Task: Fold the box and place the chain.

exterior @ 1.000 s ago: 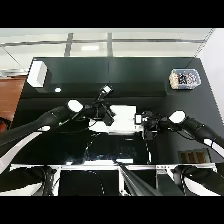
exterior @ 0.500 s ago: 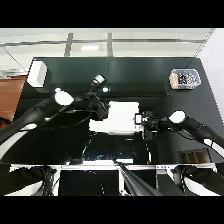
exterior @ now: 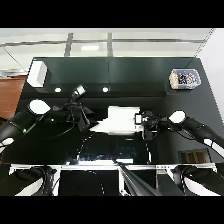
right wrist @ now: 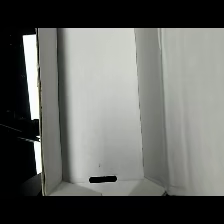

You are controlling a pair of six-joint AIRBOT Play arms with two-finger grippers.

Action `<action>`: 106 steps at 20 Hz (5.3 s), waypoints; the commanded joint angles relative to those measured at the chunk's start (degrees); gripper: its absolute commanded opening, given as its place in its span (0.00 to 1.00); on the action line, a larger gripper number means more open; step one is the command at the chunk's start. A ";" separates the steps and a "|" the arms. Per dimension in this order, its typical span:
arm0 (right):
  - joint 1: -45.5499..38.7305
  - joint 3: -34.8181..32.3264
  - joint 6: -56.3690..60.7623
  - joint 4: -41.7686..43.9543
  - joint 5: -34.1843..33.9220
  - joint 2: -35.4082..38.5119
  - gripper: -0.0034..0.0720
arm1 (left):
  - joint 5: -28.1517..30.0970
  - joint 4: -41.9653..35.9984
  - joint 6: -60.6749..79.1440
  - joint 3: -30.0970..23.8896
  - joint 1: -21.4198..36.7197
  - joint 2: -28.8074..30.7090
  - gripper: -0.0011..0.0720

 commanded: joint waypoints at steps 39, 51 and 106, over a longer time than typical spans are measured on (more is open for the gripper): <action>0.04 -0.04 0.02 0.02 0.02 -0.02 0.26 | 9.79 -15.56 27.36 0.92 -13.68 -13.99 0.37; 0.04 -0.04 0.02 0.02 0.02 -0.02 0.26 | 12.39 -14.40 31.32 0.92 -14.58 -14.38 0.45; 0.04 -0.04 0.02 0.02 0.02 -0.04 0.26 | -11.15 -5.86 -39.85 4.33 4.70 -20.04 0.05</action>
